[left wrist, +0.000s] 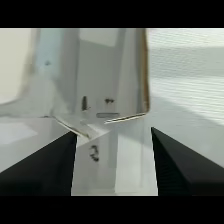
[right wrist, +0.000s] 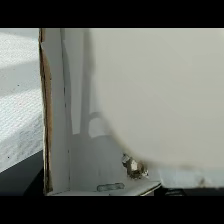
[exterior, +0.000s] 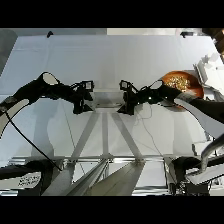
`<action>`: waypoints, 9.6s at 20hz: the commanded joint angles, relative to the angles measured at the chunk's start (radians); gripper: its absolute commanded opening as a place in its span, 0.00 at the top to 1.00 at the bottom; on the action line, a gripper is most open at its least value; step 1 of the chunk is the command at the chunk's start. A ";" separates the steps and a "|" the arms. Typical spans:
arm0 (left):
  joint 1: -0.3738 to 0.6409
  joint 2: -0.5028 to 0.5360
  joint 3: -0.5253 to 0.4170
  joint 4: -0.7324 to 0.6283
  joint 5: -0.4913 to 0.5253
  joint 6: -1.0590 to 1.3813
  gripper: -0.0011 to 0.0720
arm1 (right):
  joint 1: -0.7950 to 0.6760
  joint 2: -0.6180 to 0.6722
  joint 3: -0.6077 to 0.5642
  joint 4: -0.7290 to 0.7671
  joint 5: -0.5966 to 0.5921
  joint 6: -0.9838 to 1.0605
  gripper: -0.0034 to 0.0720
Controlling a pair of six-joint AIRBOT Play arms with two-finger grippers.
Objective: Fold the box and place the chain.
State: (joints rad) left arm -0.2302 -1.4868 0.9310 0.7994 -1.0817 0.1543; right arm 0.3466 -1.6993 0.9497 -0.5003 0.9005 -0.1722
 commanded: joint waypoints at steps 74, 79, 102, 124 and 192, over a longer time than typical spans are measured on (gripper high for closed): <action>0.189 0.152 -0.294 -0.055 0.228 -0.993 0.98 | 0.000 0.000 0.000 0.000 0.000 0.000 0.27; 0.113 0.109 -0.294 -0.169 0.226 -0.989 0.98 | 0.000 0.000 0.000 0.000 0.000 0.000 0.27; 0.033 0.206 -0.293 -0.365 0.329 -1.019 0.29 | 0.000 0.000 0.000 0.000 0.000 0.000 0.27; -0.191 0.163 -0.293 -0.282 0.619 -1.019 0.31 | 0.000 0.000 0.000 0.000 0.000 0.000 0.27; -0.378 0.180 0.218 0.683 -0.024 -2.012 0.36 | 0.000 0.000 0.000 0.000 0.001 0.000 0.27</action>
State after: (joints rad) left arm -0.6407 -1.3640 1.1477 1.5585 -1.1049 -2.0521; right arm 0.3466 -1.6993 0.9497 -0.4995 0.9009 -0.1715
